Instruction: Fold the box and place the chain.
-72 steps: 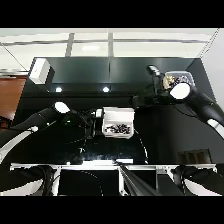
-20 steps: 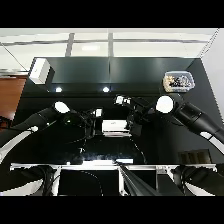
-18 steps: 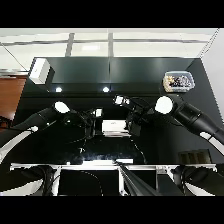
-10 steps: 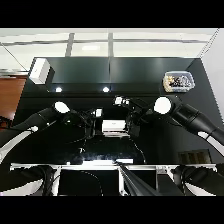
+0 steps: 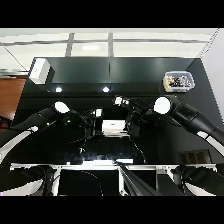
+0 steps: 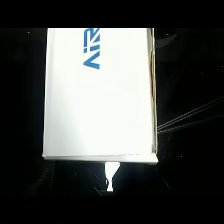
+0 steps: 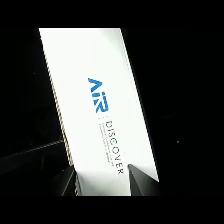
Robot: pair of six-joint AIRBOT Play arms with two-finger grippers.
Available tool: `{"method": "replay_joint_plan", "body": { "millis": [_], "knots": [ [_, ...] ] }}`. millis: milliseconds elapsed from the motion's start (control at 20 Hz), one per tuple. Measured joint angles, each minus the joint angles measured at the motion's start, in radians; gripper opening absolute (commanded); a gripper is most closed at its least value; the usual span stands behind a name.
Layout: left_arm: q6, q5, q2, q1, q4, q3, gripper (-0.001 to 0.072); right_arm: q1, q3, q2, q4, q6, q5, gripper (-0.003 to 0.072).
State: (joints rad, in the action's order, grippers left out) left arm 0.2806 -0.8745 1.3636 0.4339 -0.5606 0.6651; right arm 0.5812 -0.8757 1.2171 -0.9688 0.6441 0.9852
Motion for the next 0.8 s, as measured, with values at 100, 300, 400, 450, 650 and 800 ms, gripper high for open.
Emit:
{"method": "replay_joint_plan", "body": {
  "millis": [100,300,400,450,650,800],
  "knots": [
    [0.0,0.0,0.0,0.0,0.0,0.0,0.0356,0.0,0.0,0.0,0.0,0.0,0.0,0.0401],
    [0.0,0.0,0.0,0.0,0.0,0.0,0.0355,0.0,0.0,0.0,0.0,0.0,0.0,0.04],
    [0.0,0.0,0.0,0.0,0.0,0.0,0.0355,0.0,0.0,0.0,0.0,0.0,0.0,0.0385],
    [0.0,0.0,0.0,0.0,0.0,0.0,0.0355,0.0,0.0,0.0,0.0,0.003,0.0,0.0386],
    [0.0,0.0,0.0,0.0,0.0,0.0,0.0355,0.0,0.015,0.003,0.011,0.004,-0.001,0.0389],
    [0.001,0.001,0.0,0.0,0.0,0.0,0.0355,0.0,0.031,0.006,0.019,0.01,-0.008,0.0389]
  ]
}}
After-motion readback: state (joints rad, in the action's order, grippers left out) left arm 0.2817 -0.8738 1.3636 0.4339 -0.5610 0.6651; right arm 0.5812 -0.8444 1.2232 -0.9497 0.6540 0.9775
